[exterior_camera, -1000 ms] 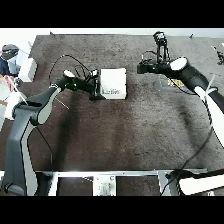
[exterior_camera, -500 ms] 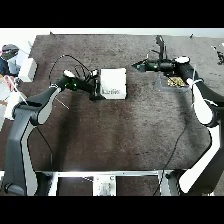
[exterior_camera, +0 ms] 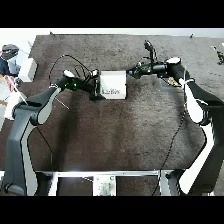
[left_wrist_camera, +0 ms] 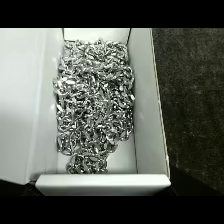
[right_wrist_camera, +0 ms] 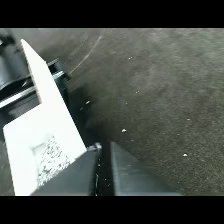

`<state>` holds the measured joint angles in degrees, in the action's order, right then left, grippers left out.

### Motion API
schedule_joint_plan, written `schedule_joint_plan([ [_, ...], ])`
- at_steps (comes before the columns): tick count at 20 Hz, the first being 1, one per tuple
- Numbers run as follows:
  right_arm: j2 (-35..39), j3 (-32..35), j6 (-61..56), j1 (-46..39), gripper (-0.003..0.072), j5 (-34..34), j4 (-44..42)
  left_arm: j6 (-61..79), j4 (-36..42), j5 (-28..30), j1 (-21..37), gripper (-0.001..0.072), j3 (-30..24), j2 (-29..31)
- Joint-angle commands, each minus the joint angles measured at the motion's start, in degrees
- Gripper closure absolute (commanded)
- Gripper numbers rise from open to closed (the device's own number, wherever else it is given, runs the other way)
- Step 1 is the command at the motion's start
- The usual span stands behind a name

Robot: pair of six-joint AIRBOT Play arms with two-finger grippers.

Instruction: Fold the box and place the chain.

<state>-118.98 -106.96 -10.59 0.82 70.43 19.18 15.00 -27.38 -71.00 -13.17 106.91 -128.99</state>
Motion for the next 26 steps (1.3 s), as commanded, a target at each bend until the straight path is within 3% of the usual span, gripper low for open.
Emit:
schedule_joint_plan([
  [1, 0.5, -0.2, 2.3, 0.5, 0.0550, 7.6, 0.3, 0.0, 0.0, 0.1, 0.0, 0.0242, 0.0, 0.0],
  [2, 0.5, -0.2, 3.8, 0.5, 0.0427, 9.8, 0.3, 0.0, 0.0, 0.1, 0.0, 0.0242, 0.0, 0.0],
  [5, 0.5, -0.2, 4.9, 1.2, 0.0422, 13.2, 1.0, 0.0, 0.0, 0.1, 0.0, 0.0243, 0.0, 0.0],
  [8, 0.5, -0.2, 7.6, 3.1, 0.0421, 13.2, 7.0, 0.0, 0.0, 0.1, 0.0, 0.0242, 0.0, 0.0],
  [9, 0.5, -0.2, 8.1, 3.7, 0.0327, 13.2, 8.2, 0.0, 0.0, 0.1, 0.0, 0.0242, 0.0, 0.0],
  [10, 0.5, -0.2, 8.9, 4.3, 0.0299, 13.2, 8.9, 0.0, 0.0, 0.1, 0.0, 0.0242, 0.0, 0.0],
  [26, 3.6, 0.1, 12.3, 7.2, 0.0301, 9.9, 13.1, 0.0, 0.0, 0.1, 0.0, 0.0243, 0.0, 0.0],
])
